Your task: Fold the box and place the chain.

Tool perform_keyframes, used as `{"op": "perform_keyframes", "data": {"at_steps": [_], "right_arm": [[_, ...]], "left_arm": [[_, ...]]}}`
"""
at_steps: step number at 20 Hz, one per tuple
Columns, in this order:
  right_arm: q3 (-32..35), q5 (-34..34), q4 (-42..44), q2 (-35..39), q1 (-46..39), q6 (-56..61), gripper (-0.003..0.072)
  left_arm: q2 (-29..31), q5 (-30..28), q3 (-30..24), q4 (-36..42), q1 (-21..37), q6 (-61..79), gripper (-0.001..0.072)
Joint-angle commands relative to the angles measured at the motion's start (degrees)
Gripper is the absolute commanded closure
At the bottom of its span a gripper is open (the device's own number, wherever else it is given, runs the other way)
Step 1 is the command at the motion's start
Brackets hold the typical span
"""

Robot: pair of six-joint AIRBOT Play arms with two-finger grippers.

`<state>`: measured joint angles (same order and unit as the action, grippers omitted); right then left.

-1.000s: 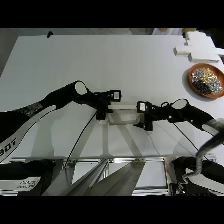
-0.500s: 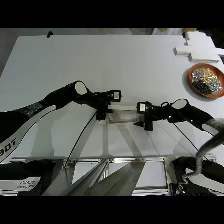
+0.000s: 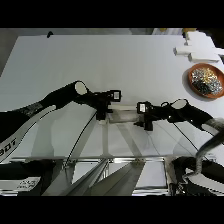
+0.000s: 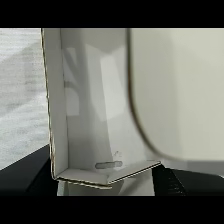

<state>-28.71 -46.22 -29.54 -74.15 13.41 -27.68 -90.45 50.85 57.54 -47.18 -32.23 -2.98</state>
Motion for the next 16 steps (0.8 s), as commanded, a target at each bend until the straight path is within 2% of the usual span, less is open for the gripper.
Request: {"op": "perform_keyframes", "data": {"at_steps": [1, 16], "right_arm": [[0.0, 0.1, 0.0, 0.0, 0.0, 0.0, 0.0276], [0.0, 0.3, -0.4, 0.0, 0.0, 0.2, 0.0277]], "left_arm": [[0.0, 0.0, 0.0, 0.0, 0.0, 0.0, 0.0698], [0.0, 0.0, 0.0, 0.0, 0.0, 0.0, 0.0698]]}}
